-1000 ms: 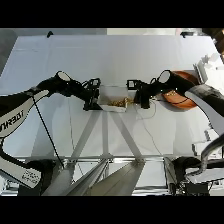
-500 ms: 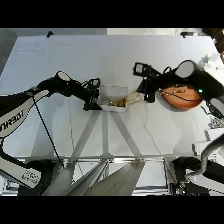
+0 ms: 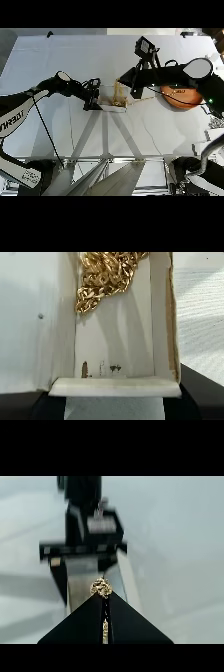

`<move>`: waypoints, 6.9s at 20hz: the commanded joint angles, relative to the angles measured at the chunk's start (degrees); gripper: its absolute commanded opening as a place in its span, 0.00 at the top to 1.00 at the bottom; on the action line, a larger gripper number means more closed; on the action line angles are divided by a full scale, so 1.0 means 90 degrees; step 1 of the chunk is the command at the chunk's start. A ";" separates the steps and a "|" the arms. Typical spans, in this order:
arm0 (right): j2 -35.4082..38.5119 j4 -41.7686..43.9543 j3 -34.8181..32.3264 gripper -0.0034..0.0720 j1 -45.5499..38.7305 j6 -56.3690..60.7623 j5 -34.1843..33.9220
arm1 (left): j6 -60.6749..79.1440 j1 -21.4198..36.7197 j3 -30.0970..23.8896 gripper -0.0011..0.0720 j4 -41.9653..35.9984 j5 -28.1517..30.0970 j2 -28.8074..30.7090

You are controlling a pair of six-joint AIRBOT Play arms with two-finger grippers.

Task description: Fold the box and place the chain.

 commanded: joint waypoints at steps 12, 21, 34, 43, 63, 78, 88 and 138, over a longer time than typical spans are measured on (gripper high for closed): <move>-0.0527 -0.0619 0.0002 0.51 0.0044 0.0005 -0.0306 | 0.0002 -0.0005 0.0000 0.45 0.0002 0.0000 0.0005; -0.0804 -0.2395 -0.0005 0.51 -0.1705 -0.0005 0.0755 | 0.0002 -0.0005 0.0000 0.45 0.0002 0.0000 0.0005; -0.2654 -0.3181 -0.0002 0.51 -0.1260 -0.2205 0.0979 | 0.0002 -0.0005 0.0000 0.45 0.0002 0.0000 0.0005; -0.2982 -0.3422 -0.0002 0.94 -0.1122 -0.1576 0.0862 | 0.0002 -0.0005 0.0000 0.45 0.0002 0.0000 0.0005; -0.0316 0.2081 0.0005 0.95 -0.0216 -0.0461 0.0425 | 0.0002 -0.0005 0.0000 0.45 0.0002 0.0000 0.0005; -0.0318 0.3949 0.0005 0.94 -0.0104 -0.0712 0.0391 | 0.0002 -0.0005 0.0000 0.45 0.0002 0.0000 0.0005; -0.0318 0.5083 0.0005 0.94 -0.0104 -0.0721 0.0192 | 0.0002 -0.0005 0.0000 0.45 0.0002 0.0000 0.0005; -0.2174 -0.2548 0.2322 0.60 0.0100 0.3269 0.0556 | 0.0002 -0.0005 0.0000 0.45 0.0002 0.0000 0.0005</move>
